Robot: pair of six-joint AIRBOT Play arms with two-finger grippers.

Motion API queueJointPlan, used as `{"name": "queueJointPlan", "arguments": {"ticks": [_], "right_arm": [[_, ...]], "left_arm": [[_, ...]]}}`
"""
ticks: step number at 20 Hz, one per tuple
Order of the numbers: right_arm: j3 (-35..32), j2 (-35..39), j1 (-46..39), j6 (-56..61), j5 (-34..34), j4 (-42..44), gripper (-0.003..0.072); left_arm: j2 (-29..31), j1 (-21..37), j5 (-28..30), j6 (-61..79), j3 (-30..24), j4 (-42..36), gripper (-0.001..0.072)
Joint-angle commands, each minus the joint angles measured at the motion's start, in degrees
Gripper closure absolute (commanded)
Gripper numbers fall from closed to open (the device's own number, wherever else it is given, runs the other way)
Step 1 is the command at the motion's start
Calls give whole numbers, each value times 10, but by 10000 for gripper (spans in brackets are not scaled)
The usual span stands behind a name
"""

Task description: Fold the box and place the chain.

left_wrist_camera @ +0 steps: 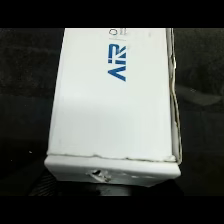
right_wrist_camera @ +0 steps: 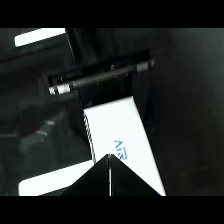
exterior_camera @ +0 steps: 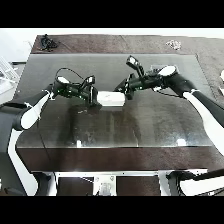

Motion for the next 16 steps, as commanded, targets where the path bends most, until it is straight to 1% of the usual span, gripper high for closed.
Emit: {"name": "queueJointPlan", "arguments": {"ticks": [1,3,5,7,10,13,16], "right_arm": [[4,87,-5,50,-18,10,679],[-5,137,-17,92,-18,-6,679],[-32,191,-34,118,-19,-20,679],[-79,245,-57,124,-18,-21,679],[-161,303,-93,129,-18,-21,679],[-233,336,-126,143,-18,-21,678],[-287,348,-156,143,-18,-21,678]], "left_arm": [[0,0,1,2,0,-1,116],[0,0,1,2,0,-2,116],[0,0,1,2,0,-3,116],[0,0,1,2,0,-5,116],[0,0,1,2,0,-6,117],[0,0,1,2,0,-6,116],[0,0,2,3,0,-14,116]]}}
